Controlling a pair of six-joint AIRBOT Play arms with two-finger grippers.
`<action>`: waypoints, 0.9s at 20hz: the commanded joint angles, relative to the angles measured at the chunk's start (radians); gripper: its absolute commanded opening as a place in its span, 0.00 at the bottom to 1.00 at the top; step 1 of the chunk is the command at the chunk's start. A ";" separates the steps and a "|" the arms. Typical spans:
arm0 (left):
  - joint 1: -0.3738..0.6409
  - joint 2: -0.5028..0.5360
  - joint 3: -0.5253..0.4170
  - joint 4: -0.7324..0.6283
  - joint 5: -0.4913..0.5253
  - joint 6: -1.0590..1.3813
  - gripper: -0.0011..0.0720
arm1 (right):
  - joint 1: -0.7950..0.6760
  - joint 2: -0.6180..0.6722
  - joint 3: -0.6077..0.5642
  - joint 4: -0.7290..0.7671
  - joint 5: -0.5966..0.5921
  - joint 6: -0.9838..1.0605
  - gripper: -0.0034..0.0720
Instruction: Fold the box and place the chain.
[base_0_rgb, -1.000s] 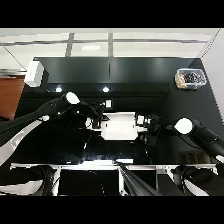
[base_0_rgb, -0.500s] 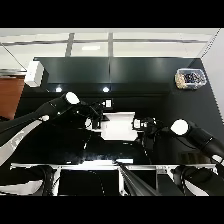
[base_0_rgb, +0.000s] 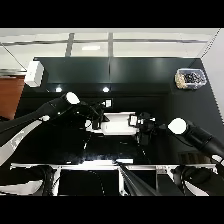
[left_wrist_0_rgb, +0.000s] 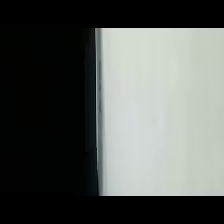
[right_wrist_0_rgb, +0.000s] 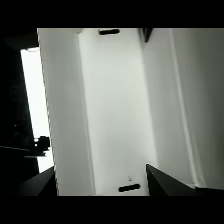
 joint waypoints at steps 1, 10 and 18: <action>0.000 0.001 0.001 -0.001 -0.007 0.000 0.05 | -0.044 -0.001 0.029 0.010 -0.001 -0.001 0.87; 0.000 0.001 0.001 -0.001 -0.005 0.000 0.05 | -0.117 -0.001 0.031 0.021 -0.011 -0.066 0.87; 0.000 0.001 0.001 -0.001 -0.005 0.002 0.05 | -0.147 -0.004 0.031 0.146 0.020 -0.180 0.87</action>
